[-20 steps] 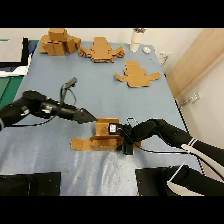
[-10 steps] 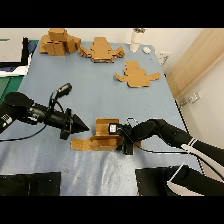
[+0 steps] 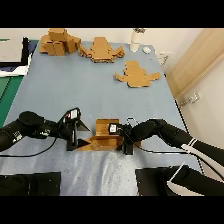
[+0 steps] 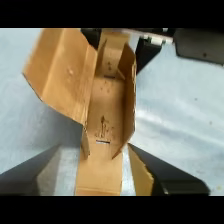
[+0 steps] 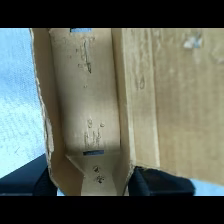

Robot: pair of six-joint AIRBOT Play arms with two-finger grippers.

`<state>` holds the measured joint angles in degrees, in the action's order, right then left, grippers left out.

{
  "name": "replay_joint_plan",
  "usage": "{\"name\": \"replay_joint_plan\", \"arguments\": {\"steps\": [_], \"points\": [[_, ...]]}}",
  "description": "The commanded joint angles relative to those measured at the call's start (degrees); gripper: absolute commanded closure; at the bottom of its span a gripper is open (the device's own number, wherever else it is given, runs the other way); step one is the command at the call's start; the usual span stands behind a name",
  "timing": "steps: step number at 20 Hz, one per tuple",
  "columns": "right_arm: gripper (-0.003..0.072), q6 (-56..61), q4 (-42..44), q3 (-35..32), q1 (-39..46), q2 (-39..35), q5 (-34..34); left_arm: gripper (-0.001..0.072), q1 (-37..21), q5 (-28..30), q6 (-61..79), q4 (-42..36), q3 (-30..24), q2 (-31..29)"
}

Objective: Fold the box.

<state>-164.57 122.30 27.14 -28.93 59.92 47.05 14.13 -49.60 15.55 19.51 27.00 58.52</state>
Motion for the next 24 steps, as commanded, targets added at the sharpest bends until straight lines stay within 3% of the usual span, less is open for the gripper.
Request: {"name": "replay_joint_plan", "arguments": {"steps": [1,14,16,17,21,23,24], "points": [[0.0173,0.0,0.0,0.0,0.0,0.0,0.0,0.0013,0.2,4.6,6.1,-0.1,-2.9,0.1],[0.0173,0.0,0.0,0.0,0.0,0.0,0.0,0.0015,7.2,5.9,6.1,-2.0,-2.8,5.3],[0.0174,0.0,0.0,0.0,0.0,0.0,0.0,0.0211,7.8,6.1,6.1,-1.9,-2.6,6.0],[0.0174,0.0,0.0,0.0,0.0,0.0,0.0,0.0240,8.0,6.3,6.1,-2.7,-2.4,6.0],[0.0173,0.0,0.0,0.0,0.0,0.0,0.0,0.0242,8.0,9.0,6.3,-3.2,-2.2,6.2],[0.0173,0.0,0.0,0.0,0.0,0.0,0.0,0.0402,8.0,9.2,6.4,-3.1,-2.2,6.2],[0.0173,0.0,0.0,0.0,0.0,0.0,0.0,0.0407,8.0,9.2,6.4,-3.0,-2.2,6.2]]}}
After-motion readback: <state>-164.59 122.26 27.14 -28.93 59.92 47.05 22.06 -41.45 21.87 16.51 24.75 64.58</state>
